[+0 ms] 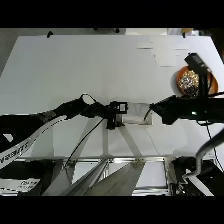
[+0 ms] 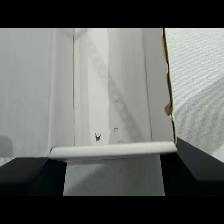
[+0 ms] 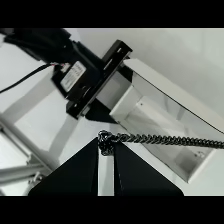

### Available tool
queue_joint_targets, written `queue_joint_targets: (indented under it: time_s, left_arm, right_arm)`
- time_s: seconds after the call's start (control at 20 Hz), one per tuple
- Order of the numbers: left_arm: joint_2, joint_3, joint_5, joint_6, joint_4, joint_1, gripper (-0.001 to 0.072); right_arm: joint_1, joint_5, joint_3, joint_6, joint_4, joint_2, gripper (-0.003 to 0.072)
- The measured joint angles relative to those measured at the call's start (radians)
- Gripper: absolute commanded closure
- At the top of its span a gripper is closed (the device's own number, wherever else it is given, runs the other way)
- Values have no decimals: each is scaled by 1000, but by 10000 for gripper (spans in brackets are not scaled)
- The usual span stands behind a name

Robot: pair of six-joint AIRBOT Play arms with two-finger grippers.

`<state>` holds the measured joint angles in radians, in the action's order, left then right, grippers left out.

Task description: Fold the box and place the chain.

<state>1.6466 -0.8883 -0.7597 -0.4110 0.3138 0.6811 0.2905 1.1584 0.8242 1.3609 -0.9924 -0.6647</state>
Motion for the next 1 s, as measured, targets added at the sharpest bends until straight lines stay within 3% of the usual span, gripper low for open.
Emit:
queue_joint_targets:
  time_s: [0.55,0.7,0.8,0.9,1.0]
  left_arm:
    - [0,0,0,0,0,0,503]
    - [0,0,0,0,0,0,503]
    - [0,0,0,0,0,0,503]
    - [0,0,0,0,0,0,503]
    - [0,0,0,0,0,0,503]
  right_arm:
    - [1,-163,-188,-49,79,-146,661]
    - [18,-179,-197,-57,75,-168,562]
    - [45,-197,-200,-60,74,-186,561]
    - [71,-222,-202,-60,73,-203,485]
    - [85,-249,-199,-61,72,-213,480]
